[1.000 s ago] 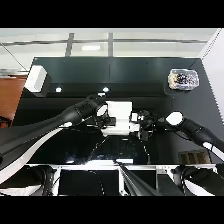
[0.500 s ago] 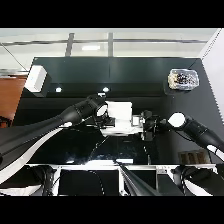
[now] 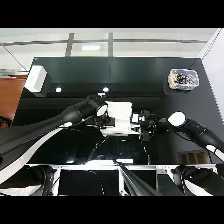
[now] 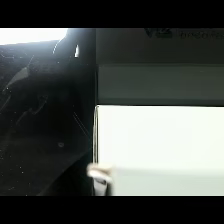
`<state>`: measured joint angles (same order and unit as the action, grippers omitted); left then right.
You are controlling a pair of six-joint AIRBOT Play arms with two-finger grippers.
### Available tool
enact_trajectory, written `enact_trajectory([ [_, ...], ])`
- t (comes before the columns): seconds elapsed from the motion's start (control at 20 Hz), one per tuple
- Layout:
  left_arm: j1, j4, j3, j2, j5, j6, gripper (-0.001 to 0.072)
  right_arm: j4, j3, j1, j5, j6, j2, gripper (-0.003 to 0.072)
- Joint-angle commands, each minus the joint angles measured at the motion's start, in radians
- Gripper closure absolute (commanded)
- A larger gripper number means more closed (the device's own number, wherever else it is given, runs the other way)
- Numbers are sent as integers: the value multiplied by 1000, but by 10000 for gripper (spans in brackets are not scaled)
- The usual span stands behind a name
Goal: Fold the box and place the chain.
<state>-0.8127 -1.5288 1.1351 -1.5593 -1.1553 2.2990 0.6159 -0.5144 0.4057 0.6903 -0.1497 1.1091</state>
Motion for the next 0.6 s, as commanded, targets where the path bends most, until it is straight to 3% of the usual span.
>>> enact_trajectory([
  [0.0,0,0,0,0,3,0,683,-87,0,28,-17,-3,37,457],
  [0.55,1,-4,0,0,7,0,683,-206,0,52,-44,0,79,457],
])
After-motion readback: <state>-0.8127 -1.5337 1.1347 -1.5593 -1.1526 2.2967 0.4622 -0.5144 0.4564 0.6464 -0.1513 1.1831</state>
